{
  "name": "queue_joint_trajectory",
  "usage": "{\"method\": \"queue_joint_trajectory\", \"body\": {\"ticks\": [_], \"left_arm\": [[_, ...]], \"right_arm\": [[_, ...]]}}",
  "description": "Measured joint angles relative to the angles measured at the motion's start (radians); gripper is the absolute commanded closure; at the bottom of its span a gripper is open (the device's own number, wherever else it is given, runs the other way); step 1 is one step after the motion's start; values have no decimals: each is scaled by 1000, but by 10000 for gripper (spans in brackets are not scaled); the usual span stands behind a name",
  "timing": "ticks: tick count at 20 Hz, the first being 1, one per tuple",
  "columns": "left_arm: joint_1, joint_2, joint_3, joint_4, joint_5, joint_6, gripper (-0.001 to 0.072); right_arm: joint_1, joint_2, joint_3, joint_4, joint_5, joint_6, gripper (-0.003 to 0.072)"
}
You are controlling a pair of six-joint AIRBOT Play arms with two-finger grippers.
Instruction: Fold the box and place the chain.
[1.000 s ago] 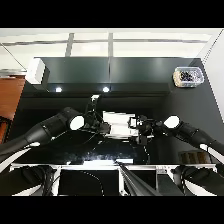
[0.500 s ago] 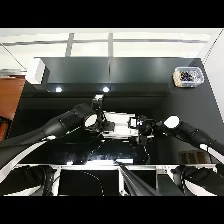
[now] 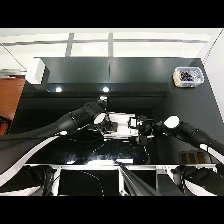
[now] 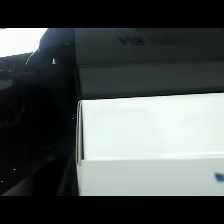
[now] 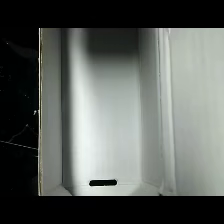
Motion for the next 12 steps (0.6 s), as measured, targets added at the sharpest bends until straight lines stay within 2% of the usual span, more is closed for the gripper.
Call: {"method": "queue_joint_trajectory", "body": {"ticks": [12], "left_arm": [[0,-13,19,7,-20,-6,364]], "right_arm": [[0,0,0,0,0,0,147]]}}
